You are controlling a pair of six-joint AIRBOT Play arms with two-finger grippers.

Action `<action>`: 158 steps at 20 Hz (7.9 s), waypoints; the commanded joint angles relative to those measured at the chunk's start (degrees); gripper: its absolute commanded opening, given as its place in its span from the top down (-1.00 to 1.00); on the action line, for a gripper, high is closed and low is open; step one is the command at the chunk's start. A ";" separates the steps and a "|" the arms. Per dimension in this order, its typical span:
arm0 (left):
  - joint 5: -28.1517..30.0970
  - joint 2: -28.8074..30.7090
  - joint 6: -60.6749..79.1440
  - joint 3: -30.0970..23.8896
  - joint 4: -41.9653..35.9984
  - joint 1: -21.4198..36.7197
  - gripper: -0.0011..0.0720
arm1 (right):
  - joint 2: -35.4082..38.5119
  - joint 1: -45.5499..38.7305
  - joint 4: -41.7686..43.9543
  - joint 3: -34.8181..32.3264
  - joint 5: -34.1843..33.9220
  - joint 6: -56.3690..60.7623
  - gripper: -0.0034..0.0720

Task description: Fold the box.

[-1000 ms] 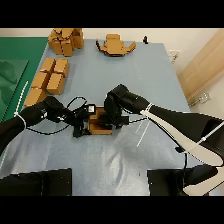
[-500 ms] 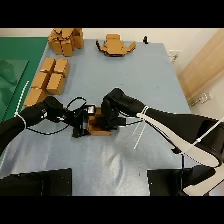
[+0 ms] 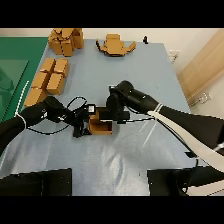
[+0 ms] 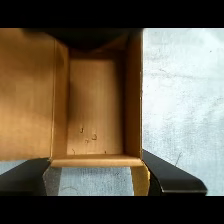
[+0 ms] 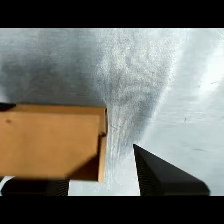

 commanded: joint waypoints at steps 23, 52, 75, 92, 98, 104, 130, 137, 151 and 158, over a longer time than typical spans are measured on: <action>-0.11 -1.60 0.09 0.00 0.07 0.04 0.17 | 5.97 -13.22 48.78 -12.98 6.25 -90.31 0.91; -0.74 -1.60 -0.09 -0.02 0.26 0.04 0.17 | -0.28 -25.94 54.93 -12.87 5.60 -97.22 0.91; -0.96 -1.60 -0.11 -0.02 0.26 0.02 0.17 | 17.70 -17.64 49.77 -21.20 15.08 -113.63 0.90; -0.81 -1.60 -0.11 -0.02 0.28 0.04 0.17 | 3.37 -18.03 51.01 -9.44 1.38 -104.08 0.91; -0.74 -1.60 -0.09 -0.02 0.26 0.04 0.17 | 6.80 -17.16 46.47 -16.33 6.14 -106.03 0.91; -0.74 -1.60 -0.09 -0.02 0.26 0.04 0.17 | 7.17 -17.16 47.04 -17.73 13.09 -109.87 0.72; -0.81 -1.60 -0.11 -0.02 0.24 0.02 0.17 | 9.57 -8.74 40.37 -18.25 19.41 -114.22 0.54; -0.81 -1.60 -0.11 -0.02 0.24 0.02 0.17 | 9.57 -8.48 38.34 -20.96 19.45 -111.12 0.41; -0.81 -1.60 -0.11 -0.02 0.24 0.02 0.16 | 10.34 -8.50 41.29 -20.96 16.50 -106.81 0.89; -0.81 -1.60 -0.09 -0.02 0.24 0.02 0.17 | 10.60 -8.48 44.70 -20.94 16.06 -107.10 0.90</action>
